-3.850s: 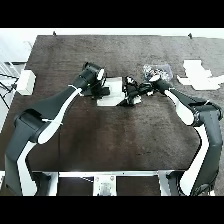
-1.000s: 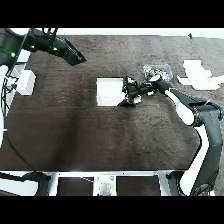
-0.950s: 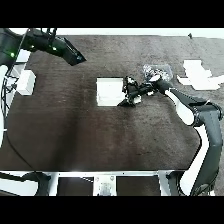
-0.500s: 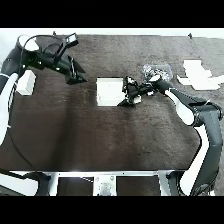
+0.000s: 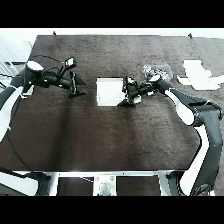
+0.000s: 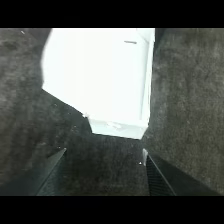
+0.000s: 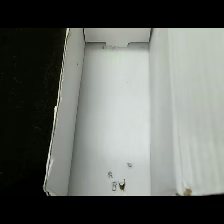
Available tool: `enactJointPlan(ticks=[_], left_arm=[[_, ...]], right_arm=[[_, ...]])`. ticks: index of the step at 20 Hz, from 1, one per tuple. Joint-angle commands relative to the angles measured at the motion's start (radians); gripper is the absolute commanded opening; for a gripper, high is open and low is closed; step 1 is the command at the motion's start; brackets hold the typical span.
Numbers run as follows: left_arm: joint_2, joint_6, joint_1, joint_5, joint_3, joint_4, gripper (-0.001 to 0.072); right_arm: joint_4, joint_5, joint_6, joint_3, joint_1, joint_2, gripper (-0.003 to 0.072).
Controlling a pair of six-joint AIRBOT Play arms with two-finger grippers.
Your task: Fold the box and place the chain.
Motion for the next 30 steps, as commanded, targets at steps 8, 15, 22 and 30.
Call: enactJointPlan(ticks=[8, 15, 22, 30], left_arm=[[-0.181, 0.127, -0.001, -0.047, 0.044, -0.086, 0.0576], [-0.240, 0.213, -0.001, -0.089, 0.114, -0.100, 0.0692], [-0.241, 0.204, -0.001, -0.059, 0.114, -0.104, 0.0692], [-0.281, 0.187, -0.069, 0.034, 0.114, -0.070, 0.0694]], right_arm=[[0.000, 0.000, 0.000, 0.000, 0.001, 0.001, 0.0586], [0.000, 0.000, 0.000, 0.000, 0.001, 0.001, 0.0586], [0.000, 0.000, 0.000, 0.000, 0.001, 0.001, 0.0586], [0.000, 0.000, 0.000, 0.000, 0.001, 0.001, 0.0586]])
